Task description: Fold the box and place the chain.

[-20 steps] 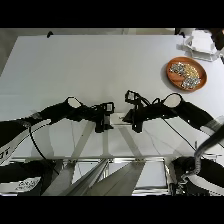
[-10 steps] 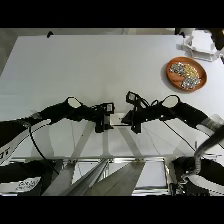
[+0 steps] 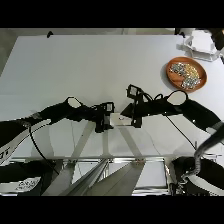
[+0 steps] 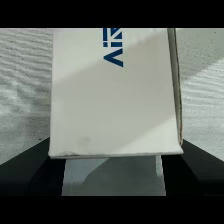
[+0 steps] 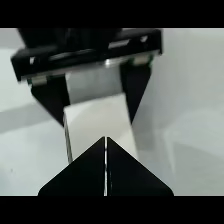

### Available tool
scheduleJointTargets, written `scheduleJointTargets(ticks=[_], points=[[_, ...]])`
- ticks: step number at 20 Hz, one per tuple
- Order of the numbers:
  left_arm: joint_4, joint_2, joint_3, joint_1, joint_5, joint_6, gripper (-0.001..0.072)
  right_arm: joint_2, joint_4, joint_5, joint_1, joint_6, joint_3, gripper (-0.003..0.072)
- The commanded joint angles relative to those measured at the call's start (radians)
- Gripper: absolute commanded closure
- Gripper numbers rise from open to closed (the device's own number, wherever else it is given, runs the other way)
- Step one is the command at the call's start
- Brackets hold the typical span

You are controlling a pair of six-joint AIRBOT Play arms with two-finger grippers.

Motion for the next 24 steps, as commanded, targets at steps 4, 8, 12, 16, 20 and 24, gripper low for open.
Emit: scheduleJointTargets(ticks=[4, 8, 12, 16, 20, 24], points=[[0.003, -0.001, 0.0, 0.0, 0.0, 0.003, 0.0389, 0.095, -0.671, 0.23, 0.0, 0.731, 0.173, 0.0674], [0.003, -0.001, 0.0, 0.0, 0.0, 0.003, 0.0389, 0.094, -0.969, 0.441, -0.011, 1.092, 0.181, 0.0673], [0.003, -0.001, 0.0, 0.0, 0.0, 0.003, 0.0389, 0.094, -0.969, 0.502, -0.128, 1.24, 0.176, 0.0673], [0.003, -0.001, 0.0, 0.0, -0.004, 0.003, 0.0393, 0.094, -0.97, 0.498, -0.233, 1.239, 0.176, 0.0673], [0.008, 0.008, 0.001, 0.005, -0.007, -0.01, 0.0715, 0.094, -0.97, 0.454, -0.267, 1.238, 0.176, 0.0672], [0.064, 0.11, 0.001, 0.067, 0.026, -0.24, 0.0706, 0.094, -0.967, 0.416, -0.267, 1.237, 0.176, 0.0672]])
